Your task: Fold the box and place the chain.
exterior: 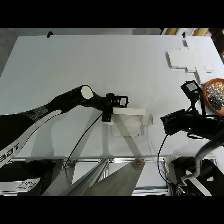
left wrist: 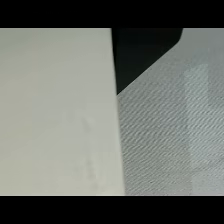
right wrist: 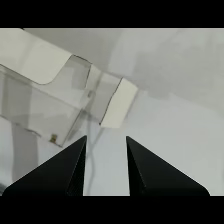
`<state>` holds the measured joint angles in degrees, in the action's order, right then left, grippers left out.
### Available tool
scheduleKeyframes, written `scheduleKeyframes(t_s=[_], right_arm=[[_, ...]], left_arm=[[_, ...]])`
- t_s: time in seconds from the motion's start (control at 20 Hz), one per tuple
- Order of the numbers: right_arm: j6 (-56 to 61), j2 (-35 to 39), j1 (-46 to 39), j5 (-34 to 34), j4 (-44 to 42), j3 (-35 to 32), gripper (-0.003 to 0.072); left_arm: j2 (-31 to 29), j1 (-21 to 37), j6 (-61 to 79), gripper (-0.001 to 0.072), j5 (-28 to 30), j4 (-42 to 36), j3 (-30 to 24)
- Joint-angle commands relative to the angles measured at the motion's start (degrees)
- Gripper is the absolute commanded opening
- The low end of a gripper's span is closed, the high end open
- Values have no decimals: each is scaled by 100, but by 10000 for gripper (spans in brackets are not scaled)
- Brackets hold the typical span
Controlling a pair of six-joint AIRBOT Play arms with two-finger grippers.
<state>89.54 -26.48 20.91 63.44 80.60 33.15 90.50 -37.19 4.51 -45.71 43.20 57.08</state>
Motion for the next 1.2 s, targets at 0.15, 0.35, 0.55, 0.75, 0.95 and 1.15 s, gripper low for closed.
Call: scheduleKeyframes(t_s=[0.15, 0.35, 0.55, 0.75, 0.95, 1.15], right_arm=[[0, 2, 4, 4, 0, 4, 276], [0, 2, 4, 4, 0, 4, 276], [0, 2, 4, 4, 0, 4, 276], [0, 2, 4, 4, 0, 4, 276], [0, 2, 4, 4, 0, 4, 276], [0, 2, 4, 4, 0, 4, 276]], left_arm=[[2, -4, -2, 11, -76, 13, -2], [2, -4, -28, 11, -219, 15, -2], [2, -4, -138, 11, -214, 20, -2], [2, -4, -223, 11, -212, 37, -2], [0, -4, -310, 10, -210, 39, -2], [-142, -4, -872, 6, -208, 428, -2]])
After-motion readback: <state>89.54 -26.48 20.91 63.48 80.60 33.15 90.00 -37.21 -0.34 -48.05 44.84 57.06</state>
